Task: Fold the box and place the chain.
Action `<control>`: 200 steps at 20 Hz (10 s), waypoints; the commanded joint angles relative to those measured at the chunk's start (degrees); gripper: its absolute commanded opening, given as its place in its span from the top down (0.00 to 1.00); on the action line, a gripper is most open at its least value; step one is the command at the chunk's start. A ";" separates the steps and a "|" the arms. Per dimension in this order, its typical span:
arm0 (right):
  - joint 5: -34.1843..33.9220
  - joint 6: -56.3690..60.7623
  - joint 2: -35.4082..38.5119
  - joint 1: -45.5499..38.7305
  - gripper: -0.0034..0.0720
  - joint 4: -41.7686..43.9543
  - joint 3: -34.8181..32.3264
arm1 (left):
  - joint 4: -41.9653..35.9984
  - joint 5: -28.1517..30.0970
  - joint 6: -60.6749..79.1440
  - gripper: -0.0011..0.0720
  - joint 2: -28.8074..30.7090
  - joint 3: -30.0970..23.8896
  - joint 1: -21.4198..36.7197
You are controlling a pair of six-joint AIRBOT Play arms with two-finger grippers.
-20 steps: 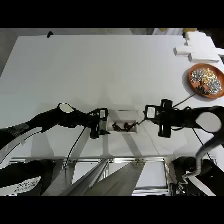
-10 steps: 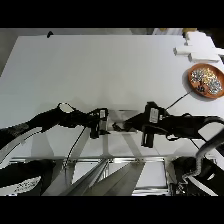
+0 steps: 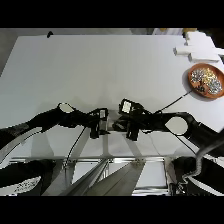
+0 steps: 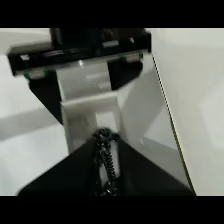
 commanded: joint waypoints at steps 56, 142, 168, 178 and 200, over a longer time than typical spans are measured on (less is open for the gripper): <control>31.71 -4.48 4.42 -22.64 0.94 -10.19 7.30 | 0.02 0.04 0.02 0.64 0.00 0.02 0.02; 27.08 -13.42 3.26 -23.87 0.94 -13.09 6.71 | 0.02 0.02 0.02 0.64 0.00 0.02 0.02; 8.79 14.78 -3.32 0.22 0.72 -12.31 7.93 | 0.02 0.02 0.02 0.64 0.00 0.02 0.02; 25.55 11.28 -5.40 -20.17 0.82 -25.68 20.72 | 0.02 0.02 0.02 0.64 0.00 0.02 0.02; 22.80 54.10 -26.47 -26.69 0.55 -38.23 17.00 | 0.02 0.02 0.02 0.64 0.00 0.02 0.02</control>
